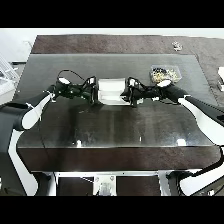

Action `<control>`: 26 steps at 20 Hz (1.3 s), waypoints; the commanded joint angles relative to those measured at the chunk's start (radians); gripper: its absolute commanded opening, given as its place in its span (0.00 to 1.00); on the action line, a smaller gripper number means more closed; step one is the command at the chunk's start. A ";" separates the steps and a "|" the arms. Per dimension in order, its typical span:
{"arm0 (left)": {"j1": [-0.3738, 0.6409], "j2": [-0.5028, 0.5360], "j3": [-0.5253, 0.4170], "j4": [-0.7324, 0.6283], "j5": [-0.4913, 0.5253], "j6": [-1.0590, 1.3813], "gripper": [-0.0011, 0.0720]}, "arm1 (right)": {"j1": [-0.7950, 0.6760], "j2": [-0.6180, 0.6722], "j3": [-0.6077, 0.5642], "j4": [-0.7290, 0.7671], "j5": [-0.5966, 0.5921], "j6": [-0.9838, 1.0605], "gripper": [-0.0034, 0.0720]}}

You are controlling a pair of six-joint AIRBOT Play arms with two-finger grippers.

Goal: Fold the box and place the chain.

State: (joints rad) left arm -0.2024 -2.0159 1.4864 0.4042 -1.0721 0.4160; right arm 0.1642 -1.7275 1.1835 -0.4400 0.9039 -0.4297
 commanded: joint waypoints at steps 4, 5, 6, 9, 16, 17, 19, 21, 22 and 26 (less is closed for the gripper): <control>-0.001 0.001 0.000 0.000 -0.002 0.000 0.50 | 0.014 -0.040 0.002 0.047 0.001 -0.029 0.61; -0.001 0.001 0.000 0.000 -0.002 0.000 0.50 | 0.013 -0.041 0.001 0.045 0.000 -0.035 0.64; -0.001 0.001 0.000 0.000 -0.002 0.000 0.50 | 0.012 -0.041 0.002 0.040 0.000 -0.045 0.67; -0.001 0.001 0.000 0.000 -0.002 0.000 0.50 | 0.002 -0.041 0.002 0.036 -0.007 -0.047 0.81; -0.001 0.001 0.000 0.000 -0.003 0.000 0.50 | -0.027 -0.037 0.002 -0.043 -0.006 -0.029 0.32; -0.001 0.001 0.000 0.000 -0.003 0.000 0.50 | -0.034 -0.029 0.002 -0.038 -0.005 -0.023 0.17; -0.001 0.001 0.000 0.000 -0.002 0.000 0.50 | -0.047 -0.006 0.001 -0.036 -0.004 -0.006 0.09; -0.001 0.001 0.000 0.000 -0.002 0.000 0.50 | -0.067 0.023 0.001 -0.047 -0.004 0.029 0.05; -0.001 0.001 0.000 0.000 -0.002 0.000 0.50 | -0.081 0.039 0.001 -0.051 -0.003 0.058 0.05; -0.001 0.001 0.000 0.000 -0.002 0.000 0.50 | -0.131 0.112 0.001 -0.049 -0.003 0.091 0.05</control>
